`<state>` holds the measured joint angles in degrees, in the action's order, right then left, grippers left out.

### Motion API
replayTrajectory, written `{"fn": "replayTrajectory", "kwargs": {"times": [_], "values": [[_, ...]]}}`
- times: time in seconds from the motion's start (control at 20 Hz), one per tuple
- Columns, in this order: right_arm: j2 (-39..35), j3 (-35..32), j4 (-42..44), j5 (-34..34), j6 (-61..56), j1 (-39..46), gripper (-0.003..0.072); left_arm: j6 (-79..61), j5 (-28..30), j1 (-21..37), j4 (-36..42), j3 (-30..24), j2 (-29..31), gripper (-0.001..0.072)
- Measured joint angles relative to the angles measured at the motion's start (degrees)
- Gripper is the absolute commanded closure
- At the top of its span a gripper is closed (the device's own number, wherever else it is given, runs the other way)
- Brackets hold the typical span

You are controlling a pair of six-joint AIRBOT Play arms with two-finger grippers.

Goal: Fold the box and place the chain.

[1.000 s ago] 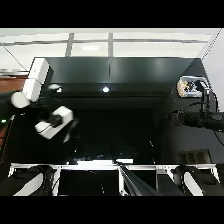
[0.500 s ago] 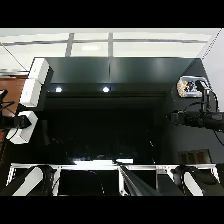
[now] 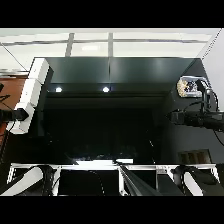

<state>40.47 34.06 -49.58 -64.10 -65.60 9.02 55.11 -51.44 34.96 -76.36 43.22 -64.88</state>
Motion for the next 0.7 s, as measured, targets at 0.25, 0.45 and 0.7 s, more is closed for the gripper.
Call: {"fn": "replayTrajectory", "kwargs": {"times": [0.25, 0.45, 0.7], "values": [[0.0, 0.0, 0.0, 0.1, -0.2, 0.0, 0.0672, -0.7, 4.1, -0.1, 2.0, 2.5, -3.3, 0.0002], [0.0, 0.0, 0.0, 0.1, -0.2, 0.0, 0.0672, -0.8, 3.8, -1.4, 2.7, 5.7, -3.8, 0.0002], [0.0, 3.3, -2.5, -1.8, 0.1, 0.0, 0.0673, -0.7, -0.8, -6.1, 3.0, 16.0, -2.4, 0.0590]]}}
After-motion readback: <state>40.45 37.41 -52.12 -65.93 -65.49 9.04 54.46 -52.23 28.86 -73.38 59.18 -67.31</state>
